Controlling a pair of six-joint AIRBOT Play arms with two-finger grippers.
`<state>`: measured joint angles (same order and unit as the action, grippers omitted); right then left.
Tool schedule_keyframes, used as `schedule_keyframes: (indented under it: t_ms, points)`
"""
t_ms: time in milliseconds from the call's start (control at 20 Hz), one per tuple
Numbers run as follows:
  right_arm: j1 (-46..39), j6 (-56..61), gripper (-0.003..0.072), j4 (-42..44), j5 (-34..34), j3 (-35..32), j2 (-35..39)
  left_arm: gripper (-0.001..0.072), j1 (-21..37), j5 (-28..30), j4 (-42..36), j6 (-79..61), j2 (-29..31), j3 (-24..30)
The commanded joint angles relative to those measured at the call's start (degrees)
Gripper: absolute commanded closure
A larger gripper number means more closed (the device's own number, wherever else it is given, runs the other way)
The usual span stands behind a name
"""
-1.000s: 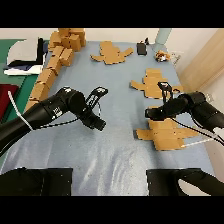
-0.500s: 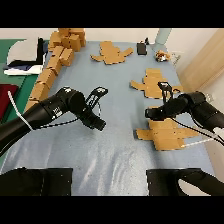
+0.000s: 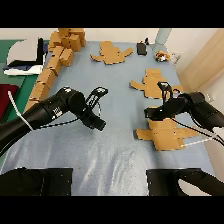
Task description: Fold the box.
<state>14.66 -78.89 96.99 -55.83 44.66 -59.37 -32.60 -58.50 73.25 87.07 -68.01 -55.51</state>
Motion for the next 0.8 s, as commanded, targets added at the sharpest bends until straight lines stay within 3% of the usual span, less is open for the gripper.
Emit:
schedule_keyframes:
  t_ms: [0,100,150,200,300,550,750]
  points:
    - [-0.07,0.00,0.0681,4.68,2.69,0.31,-0.57,0.0694,0.07,1.81,-0.02,-0.02,0.02,0.02]
    - [-1.97,0.04,0.0663,-5.11,-2.45,3.52,-0.57,0.0694,0.07,4.20,-0.02,0.00,0.02,0.00]
    - [-4.28,0.07,0.0534,-12.50,-7.48,5.84,-0.57,0.0694,0.07,5.51,-0.04,0.00,0.02,0.00]
    - [-7.23,0.02,0.0454,-19.45,-11.41,7.65,-0.59,0.0694,0.07,6.60,-0.04,0.00,0.02,-0.02]
    - [-15.85,-0.33,0.0345,-28.30,-14.95,9.31,-0.68,0.0694,0.07,7.45,-0.11,0.00,0.02,-0.02]
    - [-40.02,-16.17,0.0259,-15.91,-14.62,9.29,-8.39,0.0694,0.07,9.18,-1.57,0.00,0.02,-0.04]
    - [-45.94,-25.29,0.0221,-13.09,-12.81,9.31,-14.29,0.0693,0.07,6.86,-3.21,0.00,0.02,-0.04]
